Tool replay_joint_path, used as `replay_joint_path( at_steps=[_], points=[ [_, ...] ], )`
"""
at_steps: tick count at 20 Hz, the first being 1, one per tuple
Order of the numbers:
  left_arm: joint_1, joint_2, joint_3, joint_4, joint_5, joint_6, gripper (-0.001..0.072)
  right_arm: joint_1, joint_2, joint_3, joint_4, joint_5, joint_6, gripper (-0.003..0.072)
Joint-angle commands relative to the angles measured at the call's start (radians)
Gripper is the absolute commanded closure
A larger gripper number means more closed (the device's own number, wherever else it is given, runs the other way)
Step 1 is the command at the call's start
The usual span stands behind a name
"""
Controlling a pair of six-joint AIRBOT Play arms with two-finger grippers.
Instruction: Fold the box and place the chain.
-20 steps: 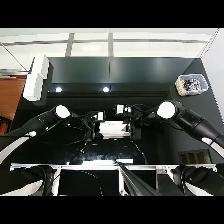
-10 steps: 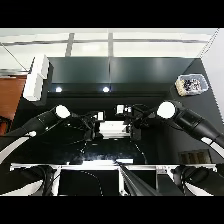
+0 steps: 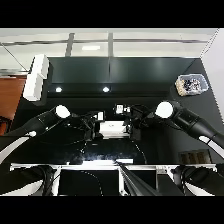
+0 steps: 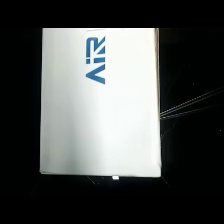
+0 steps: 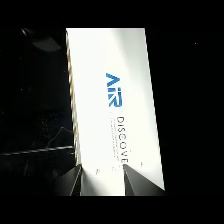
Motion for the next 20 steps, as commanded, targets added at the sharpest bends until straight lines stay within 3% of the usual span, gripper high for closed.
replay_joint_path(
  at_steps=[1,8,13,18,19,20],
  points=[
    [0.001,0.000,0.000,0.000,0.000,0.000,0.0378,0.001,-0.001,0.000,-0.001,0.000,0.022,0.0367],
    [0.001,0.000,0.000,0.000,0.001,0.000,0.0378,-0.027,0.037,0.018,-0.001,0.003,0.108,0.0368],
    [0.001,0.000,0.000,0.000,0.001,0.000,0.0378,-0.086,0.090,0.031,0.038,0.100,0.189,0.0368],
    [0.001,0.000,0.000,0.000,0.001,0.000,0.0378,-0.080,0.088,0.026,0.018,0.036,0.183,0.0366],
    [0.001,0.000,0.000,0.000,0.001,0.000,0.0377,-0.075,0.088,0.026,0.018,0.034,0.180,0.0306],
    [0.001,0.000,0.000,0.000,0.001,0.000,0.0377,-0.068,0.087,0.026,0.008,0.034,0.174,0.0107]
  ],
)
